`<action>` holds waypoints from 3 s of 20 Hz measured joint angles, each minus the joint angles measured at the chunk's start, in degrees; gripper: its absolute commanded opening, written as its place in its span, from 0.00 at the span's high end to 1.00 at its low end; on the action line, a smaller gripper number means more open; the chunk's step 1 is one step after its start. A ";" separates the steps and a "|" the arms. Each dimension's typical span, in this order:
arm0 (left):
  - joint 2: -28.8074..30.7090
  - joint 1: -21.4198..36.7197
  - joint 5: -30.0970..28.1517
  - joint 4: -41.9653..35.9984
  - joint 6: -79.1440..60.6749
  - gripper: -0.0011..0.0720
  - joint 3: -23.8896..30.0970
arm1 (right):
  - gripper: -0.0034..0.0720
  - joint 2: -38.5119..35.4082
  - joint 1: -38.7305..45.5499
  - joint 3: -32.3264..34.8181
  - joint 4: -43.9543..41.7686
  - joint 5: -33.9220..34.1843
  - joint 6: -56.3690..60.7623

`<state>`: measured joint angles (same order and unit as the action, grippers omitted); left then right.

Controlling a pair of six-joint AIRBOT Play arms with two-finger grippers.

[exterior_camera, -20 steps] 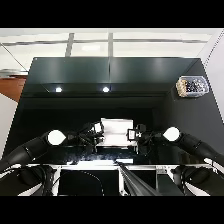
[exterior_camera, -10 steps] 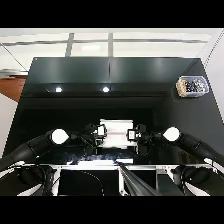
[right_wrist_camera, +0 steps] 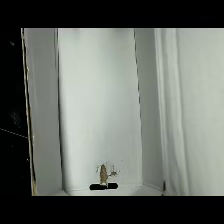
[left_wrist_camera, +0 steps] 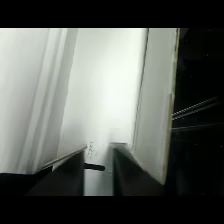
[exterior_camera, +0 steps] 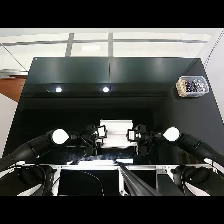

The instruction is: Fold the box and place the chain.

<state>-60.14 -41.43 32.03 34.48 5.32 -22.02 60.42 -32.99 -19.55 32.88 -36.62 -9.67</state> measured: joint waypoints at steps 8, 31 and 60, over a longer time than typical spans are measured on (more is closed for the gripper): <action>0.26 0.00 -0.39 0.09 0.00 0.94 0.00 | 0.25 0.00 0.00 0.02 -0.04 0.17 0.04; 21.75 37.99 27.15 32.87 84.26 0.94 3.39 | 0.25 0.00 0.00 0.00 -0.02 0.07 0.04; 2.67 22.05 22.43 1.25 58.95 0.01 -1.49 | 0.25 0.00 0.00 0.00 -0.02 0.07 0.02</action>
<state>-57.47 -19.38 54.46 35.73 64.27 -23.51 60.42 -32.99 -19.55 32.86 -36.56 -9.65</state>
